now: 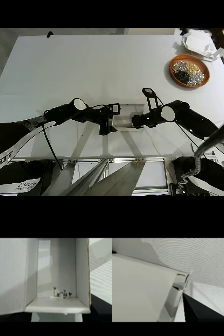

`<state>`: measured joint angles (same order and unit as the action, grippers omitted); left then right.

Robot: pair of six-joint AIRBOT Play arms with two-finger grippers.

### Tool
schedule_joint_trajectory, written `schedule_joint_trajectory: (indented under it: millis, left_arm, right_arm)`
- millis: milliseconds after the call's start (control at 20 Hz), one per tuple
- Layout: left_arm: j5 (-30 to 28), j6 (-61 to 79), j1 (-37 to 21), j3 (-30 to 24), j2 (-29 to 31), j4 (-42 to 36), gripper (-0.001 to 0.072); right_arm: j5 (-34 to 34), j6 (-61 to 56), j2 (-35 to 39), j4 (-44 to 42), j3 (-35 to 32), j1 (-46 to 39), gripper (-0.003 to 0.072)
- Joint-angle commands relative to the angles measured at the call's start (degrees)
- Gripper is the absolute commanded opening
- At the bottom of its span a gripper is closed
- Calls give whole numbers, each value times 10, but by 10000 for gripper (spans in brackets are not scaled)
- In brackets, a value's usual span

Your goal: Fold the box and place the chain.

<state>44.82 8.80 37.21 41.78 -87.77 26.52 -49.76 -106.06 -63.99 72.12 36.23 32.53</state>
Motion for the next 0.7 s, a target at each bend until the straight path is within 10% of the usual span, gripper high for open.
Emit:
schedule_joint_trajectory:
  millis: [0,400,650]
  left_arm:
    - [0,1,0,0,0,0,274]
    - [0,1,0,0,0,1,274]
    - [0,1,0,0,0,1,274]
  right_arm:
    - [-14,-51,-17,49,7,15,441]
    - [-26,-52,-89,63,33,17,311]
    - [-26,-49,-95,68,33,30,23]
